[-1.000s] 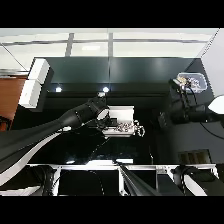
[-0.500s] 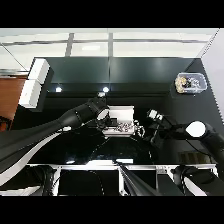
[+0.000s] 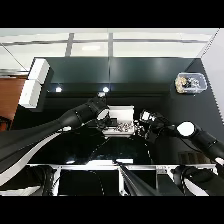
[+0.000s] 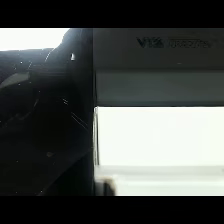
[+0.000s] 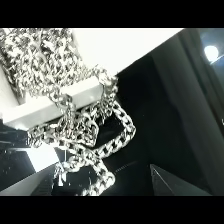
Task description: Fold the box and place the chain.
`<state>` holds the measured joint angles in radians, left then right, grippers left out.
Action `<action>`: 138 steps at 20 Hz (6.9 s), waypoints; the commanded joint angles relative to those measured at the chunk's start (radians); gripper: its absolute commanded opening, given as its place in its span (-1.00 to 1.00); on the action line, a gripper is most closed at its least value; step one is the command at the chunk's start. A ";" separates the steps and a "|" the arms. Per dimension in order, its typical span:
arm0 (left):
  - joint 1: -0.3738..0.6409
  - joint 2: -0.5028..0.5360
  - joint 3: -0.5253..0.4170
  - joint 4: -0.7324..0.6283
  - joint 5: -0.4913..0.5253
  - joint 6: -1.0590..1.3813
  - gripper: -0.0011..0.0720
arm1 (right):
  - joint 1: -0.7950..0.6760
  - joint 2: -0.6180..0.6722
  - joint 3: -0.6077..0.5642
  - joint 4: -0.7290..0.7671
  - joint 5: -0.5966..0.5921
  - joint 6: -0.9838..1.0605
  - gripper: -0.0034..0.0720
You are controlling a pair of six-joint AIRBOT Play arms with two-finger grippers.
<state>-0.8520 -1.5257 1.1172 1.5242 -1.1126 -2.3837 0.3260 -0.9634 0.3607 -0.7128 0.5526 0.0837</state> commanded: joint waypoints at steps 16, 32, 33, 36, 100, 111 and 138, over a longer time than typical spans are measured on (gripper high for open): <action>0.000 0.000 0.000 0.000 0.000 0.000 -0.89 | 0.073 -0.077 0.002 -0.004 -0.101 -0.013 0.97; 0.000 0.000 0.000 0.000 0.000 0.000 -0.89 | 0.073 0.017 0.083 -0.097 0.058 0.303 -0.87; 0.000 0.000 0.000 0.000 0.000 0.000 -0.89 | 0.073 0.052 0.110 -0.146 0.093 0.369 -0.87; 0.000 0.000 0.000 0.000 0.000 0.000 -0.89 | 0.073 0.153 0.192 -0.312 0.220 0.583 -0.87; 0.001 0.000 0.000 0.000 0.001 -0.003 -0.89 | -0.266 0.036 0.350 -0.375 0.437 1.110 -0.21; 0.005 0.070 0.008 0.050 -0.083 0.009 0.54 | -0.266 0.036 0.306 -0.362 0.421 1.110 -0.21; 0.495 0.465 -0.550 -0.797 0.210 2.436 1.00 | -0.266 0.036 0.306 -0.353 0.397 1.125 -0.21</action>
<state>-0.3168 -0.9989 0.5694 0.7963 -0.9611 -0.3294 0.0608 -0.9276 0.6666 -1.0664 0.9489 1.2049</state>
